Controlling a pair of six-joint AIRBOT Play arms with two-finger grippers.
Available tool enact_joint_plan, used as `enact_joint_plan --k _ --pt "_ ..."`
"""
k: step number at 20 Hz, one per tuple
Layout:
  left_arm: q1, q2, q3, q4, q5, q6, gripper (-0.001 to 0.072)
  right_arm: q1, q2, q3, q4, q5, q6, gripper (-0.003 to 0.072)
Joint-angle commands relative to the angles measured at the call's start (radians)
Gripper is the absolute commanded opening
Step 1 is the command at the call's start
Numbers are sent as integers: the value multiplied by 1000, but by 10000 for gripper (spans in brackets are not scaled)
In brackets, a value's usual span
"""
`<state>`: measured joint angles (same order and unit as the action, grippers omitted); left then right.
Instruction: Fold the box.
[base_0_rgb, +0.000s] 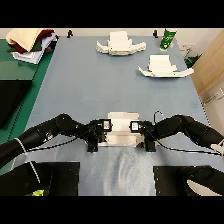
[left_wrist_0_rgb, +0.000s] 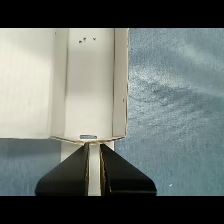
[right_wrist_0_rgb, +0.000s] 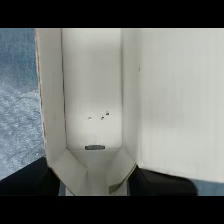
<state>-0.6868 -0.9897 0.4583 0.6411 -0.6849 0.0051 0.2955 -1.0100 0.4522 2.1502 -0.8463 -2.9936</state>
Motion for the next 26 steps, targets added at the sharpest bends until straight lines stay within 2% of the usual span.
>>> enact_joint_plan --k 1,5,6,7,8,13,14,16,17,18,20,22,24,26 --pt "-24 -21 0 -73 37 51 107 -1 0 0 0 0 0 510" --pt "-50 -58 2 -133 65 64 121 -1 0 0 0 0 0 510" --pt "-55 -61 2 -133 65 64 171 -1 0 -1 0 0 0 510" --pt "-56 -63 2 -133 65 63 335 -1 0 0 0 0 0 510" --pt "-56 -63 2 -133 65 62 434 -1 0 0 0 0 0 510" --pt "-55 -63 2 -132 64 54 432 -1 0 0 0 0 0 510" --pt "-53 -63 2 -123 64 47 377 -1 0 0 0 0 0 510" --pt "-47 -61 2 -85 61 10 222 -1 0 0 0 0 0 510" --pt "-39 -57 2 -54 51 -24 90 -1 0 0 0 0 0 510" --pt "-29 -45 2 -16 38 -71 51 -1 0 0 0 0 0 510" --pt "-4 -5 2 61 18 -182 15 -1 0 0 0 0 0 510" --pt "24 60 2 159 -5 -347 15 -1 0 -1 0 0 0 510" --pt "54 145 2 278 -46 -556 15 -1 0 0 0 0 0 510" --pt "103 241 2 397 -111 -877 14 -1 0 0 0 0 0 510"
